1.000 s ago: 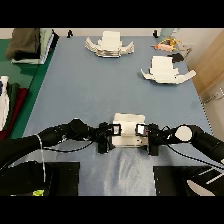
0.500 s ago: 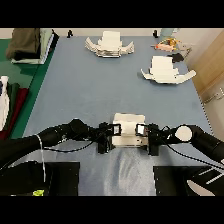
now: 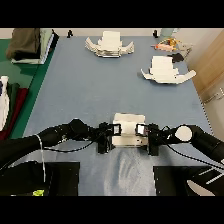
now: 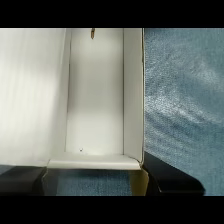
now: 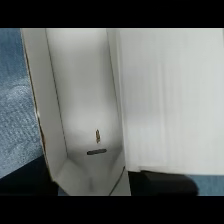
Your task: Fold the box.
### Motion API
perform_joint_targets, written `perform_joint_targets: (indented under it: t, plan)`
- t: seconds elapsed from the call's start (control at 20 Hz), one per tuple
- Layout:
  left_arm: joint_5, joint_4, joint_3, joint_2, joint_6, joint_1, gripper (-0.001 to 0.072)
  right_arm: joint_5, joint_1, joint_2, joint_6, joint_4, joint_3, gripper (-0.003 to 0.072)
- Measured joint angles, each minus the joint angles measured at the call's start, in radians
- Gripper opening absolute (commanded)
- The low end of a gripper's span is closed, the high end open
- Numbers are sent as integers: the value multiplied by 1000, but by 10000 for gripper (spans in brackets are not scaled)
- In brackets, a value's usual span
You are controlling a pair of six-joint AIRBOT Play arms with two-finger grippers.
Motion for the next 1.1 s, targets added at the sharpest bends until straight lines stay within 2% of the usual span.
perform_joint_targets:
  t: [0.1, 0.15, 0.2, 0.8, 1.1]
  plan:
    - [0, 0, 0, 0, 0, 0, 427, 0, 0, 0, 0, 0, 0, 448]
    - [0, 0, 0, 0, 0, 0, 427, 0, 0, 0, 0, 0, 0, 499]
    - [0, 0, 0, 0, 0, 0, 427, 0, 0, 0, 0, 0, 0, 671]
    - [0, 0, 0, 0, 2, -1, 427, 32, 0, 0, 1, -48, 7, 670]
    - [-1, 0, 0, -1, 0, -1, 427, 190, 0, -2, 3, -158, 78, 671]
